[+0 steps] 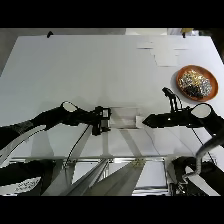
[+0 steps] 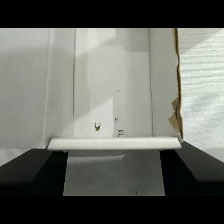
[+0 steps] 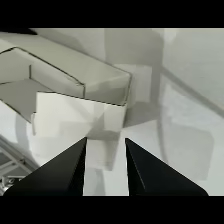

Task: Fold the box and place the chain.

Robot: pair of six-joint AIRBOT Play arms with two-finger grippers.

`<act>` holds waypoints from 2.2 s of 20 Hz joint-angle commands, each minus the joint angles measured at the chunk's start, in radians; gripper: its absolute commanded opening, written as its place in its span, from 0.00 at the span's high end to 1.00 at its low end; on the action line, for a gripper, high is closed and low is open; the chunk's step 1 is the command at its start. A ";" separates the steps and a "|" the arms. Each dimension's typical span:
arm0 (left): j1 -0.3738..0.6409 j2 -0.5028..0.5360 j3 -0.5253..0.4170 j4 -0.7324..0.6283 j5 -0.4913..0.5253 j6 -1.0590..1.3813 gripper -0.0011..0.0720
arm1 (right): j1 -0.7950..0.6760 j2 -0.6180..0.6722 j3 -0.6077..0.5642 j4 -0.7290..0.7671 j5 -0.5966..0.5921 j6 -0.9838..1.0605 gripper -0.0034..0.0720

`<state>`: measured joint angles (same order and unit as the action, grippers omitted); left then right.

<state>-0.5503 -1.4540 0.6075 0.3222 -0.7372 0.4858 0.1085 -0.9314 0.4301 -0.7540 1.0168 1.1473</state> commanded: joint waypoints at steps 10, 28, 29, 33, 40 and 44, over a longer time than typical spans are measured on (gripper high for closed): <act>0.000 0.001 0.000 0.000 0.000 0.000 0.80 | 0.231 -0.002 0.087 -0.197 -0.153 0.335 0.44; 0.000 0.001 0.000 0.000 0.000 0.000 0.80 | 0.621 -0.372 0.410 -0.745 0.047 1.238 0.56; 0.000 0.001 0.000 0.000 0.000 0.000 0.80 | 0.629 -0.375 0.410 -0.753 0.045 1.259 0.56; 0.000 0.001 0.000 0.000 0.000 0.000 0.80 | 0.634 -0.384 0.411 -0.781 0.043 1.333 0.57; 0.000 0.001 0.000 0.000 0.000 0.000 0.80 | 0.661 -0.461 0.459 -0.791 0.076 1.359 0.62; 0.000 0.001 0.000 0.000 0.000 0.000 0.80 | 0.665 -0.463 0.462 -0.800 0.084 1.396 0.67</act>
<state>-0.5503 -1.4540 0.6075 0.3222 -0.7372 0.4858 0.7685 -1.3861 0.8852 -1.5497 1.0950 2.5160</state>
